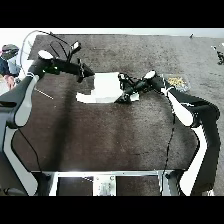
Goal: Fold the box and place the chain.
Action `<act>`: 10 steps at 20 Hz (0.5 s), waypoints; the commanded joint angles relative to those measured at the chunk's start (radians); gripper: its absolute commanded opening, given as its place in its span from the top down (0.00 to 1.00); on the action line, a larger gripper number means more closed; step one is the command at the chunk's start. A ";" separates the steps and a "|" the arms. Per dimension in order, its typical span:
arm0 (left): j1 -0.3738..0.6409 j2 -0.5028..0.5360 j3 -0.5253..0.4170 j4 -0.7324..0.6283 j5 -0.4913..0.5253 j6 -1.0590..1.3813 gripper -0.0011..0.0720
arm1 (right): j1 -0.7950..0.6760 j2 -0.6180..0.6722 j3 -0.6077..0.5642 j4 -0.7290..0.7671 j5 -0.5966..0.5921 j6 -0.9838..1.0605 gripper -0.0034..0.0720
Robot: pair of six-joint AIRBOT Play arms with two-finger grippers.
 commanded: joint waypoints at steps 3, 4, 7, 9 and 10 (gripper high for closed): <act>0.001 0.047 -0.024 0.304 -0.158 0.006 0.97 | 0.001 0.001 0.000 0.001 0.000 0.001 0.30; -0.011 0.047 -0.048 0.358 -0.143 0.007 0.96 | 0.001 0.001 0.001 0.001 0.000 0.001 0.30; -0.050 0.047 -0.143 0.414 -0.027 0.017 0.13 | 0.001 0.001 0.000 0.001 0.000 0.001 0.30; -0.069 0.047 -0.193 0.413 0.035 0.051 0.14 | 0.001 0.001 0.000 0.001 0.000 0.001 0.30; -0.077 0.047 -0.211 0.407 0.053 0.068 0.14 | 0.001 0.001 0.000 0.001 0.000 0.001 0.30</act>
